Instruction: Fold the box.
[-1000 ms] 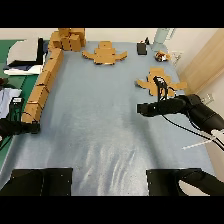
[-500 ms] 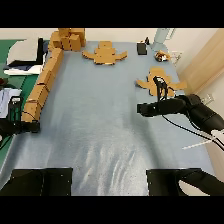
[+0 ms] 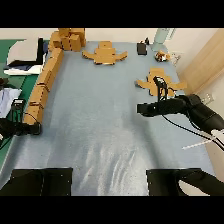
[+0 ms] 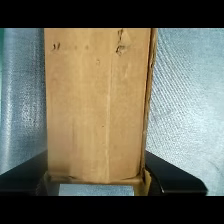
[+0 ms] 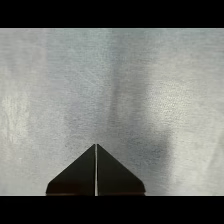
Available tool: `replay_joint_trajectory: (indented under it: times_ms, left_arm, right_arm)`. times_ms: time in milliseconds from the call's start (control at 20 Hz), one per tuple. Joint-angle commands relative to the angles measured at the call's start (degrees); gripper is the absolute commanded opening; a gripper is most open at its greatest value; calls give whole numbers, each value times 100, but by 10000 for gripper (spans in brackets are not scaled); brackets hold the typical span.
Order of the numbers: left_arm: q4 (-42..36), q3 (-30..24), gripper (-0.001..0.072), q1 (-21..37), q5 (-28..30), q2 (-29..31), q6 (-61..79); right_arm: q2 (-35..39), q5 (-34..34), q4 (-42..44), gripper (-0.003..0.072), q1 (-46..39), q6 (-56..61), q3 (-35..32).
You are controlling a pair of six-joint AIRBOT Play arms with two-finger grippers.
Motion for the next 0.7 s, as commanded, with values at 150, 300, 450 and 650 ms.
replay_joint_trajectory:
  times_ms: [150,300,450,650]
  left_arm:
    - [11,-7,536,-4,-103,-44,61]
    - [11,-4,703,-4,-118,-44,57]
    - [42,7,703,-4,-177,-37,57]
    - [402,315,703,-4,-973,-37,-105]
  right_arm:
    - [-2,0,4,6,0,0,7]
    - [-2,0,4,5,0,0,7]
    - [-2,2,4,6,0,0,7]
    - [-2,0,4,5,0,0,7]
